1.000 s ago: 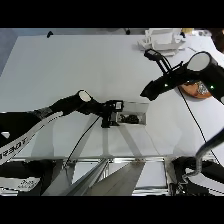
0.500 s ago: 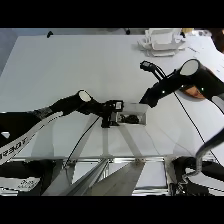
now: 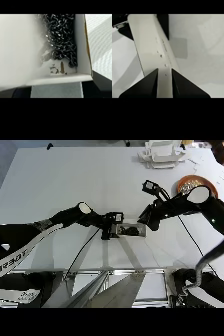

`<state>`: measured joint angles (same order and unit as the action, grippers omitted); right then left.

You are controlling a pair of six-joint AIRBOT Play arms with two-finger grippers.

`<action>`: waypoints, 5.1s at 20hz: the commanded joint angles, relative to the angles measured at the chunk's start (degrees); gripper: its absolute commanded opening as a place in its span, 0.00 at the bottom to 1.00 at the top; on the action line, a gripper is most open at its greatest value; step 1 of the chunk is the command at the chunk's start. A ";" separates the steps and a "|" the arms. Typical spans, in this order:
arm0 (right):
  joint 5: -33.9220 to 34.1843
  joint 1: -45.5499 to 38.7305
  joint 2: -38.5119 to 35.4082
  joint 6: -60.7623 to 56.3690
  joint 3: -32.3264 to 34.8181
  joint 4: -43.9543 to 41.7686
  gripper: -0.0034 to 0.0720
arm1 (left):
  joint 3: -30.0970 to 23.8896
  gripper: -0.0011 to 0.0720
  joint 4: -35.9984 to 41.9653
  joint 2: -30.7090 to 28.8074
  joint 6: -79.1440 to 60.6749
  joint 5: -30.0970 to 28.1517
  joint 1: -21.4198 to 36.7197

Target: Fold the box and place the chain.

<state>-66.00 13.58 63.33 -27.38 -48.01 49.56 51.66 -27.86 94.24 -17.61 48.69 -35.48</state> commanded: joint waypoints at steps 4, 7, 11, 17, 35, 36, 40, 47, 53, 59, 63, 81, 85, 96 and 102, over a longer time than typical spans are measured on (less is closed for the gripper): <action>2.03 4.31 -1.38 1.07 1.27 7.52 0.45 | -0.02 0.20 0.00 -0.04 0.00 0.00 0.02; 2.08 4.33 -1.36 0.72 1.27 8.13 0.50 | -0.02 0.20 0.00 -0.04 0.00 0.00 0.04; 2.69 4.33 -1.18 0.90 1.31 8.07 0.50 | -0.02 0.20 0.00 -0.04 0.00 0.00 0.02; 0.87 4.55 -1.22 0.92 2.97 7.02 0.50 | -0.02 0.20 0.00 -0.04 0.00 0.00 0.02; 5.57 7.78 -1.29 0.28 3.67 12.26 0.27 | -0.02 0.20 0.00 -0.04 0.00 0.00 0.02; 5.57 7.78 -1.29 0.26 3.67 12.28 0.26 | -0.02 0.20 -0.02 -0.04 0.00 0.00 0.02; 5.64 7.78 -1.29 0.28 3.82 12.28 0.19 | -0.02 0.20 0.00 -0.04 0.00 0.00 0.02; 6.69 7.78 -1.29 0.28 6.14 11.28 0.33 | -0.02 0.20 0.00 -0.04 0.00 0.00 0.02; 6.12 7.78 -1.31 0.28 6.14 9.92 0.47 | -0.02 0.20 0.00 -0.04 0.00 0.00 0.02; 5.44 7.78 -5.11 2.69 6.14 2.67 0.47 | -0.02 0.20 0.00 -0.04 0.00 0.00 0.02; 6.84 7.78 -4.94 1.99 6.16 3.13 0.07 | -0.02 0.20 0.00 -0.04 0.00 0.00 0.02; 7.87 8.81 -0.46 -1.09 11.56 5.29 0.06 | -0.02 0.20 0.00 -0.04 0.00 0.00 0.04; 9.73 11.82 -0.33 -1.11 13.00 5.62 0.06 | -0.02 0.20 0.00 -0.04 0.00 0.00 0.02; 11.89 9.25 -8.72 -7.04 12.63 7.45 0.06 | -0.02 0.20 0.00 -0.04 0.00 -0.02 0.04; 7.37 -6.75 -19.56 -37.11 12.66 12.33 0.06 | -0.02 0.20 -0.02 -0.04 0.00 0.00 0.02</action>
<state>-56.25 13.26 47.70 -48.66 -35.29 58.83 51.66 -27.68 94.24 -17.43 48.71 -35.48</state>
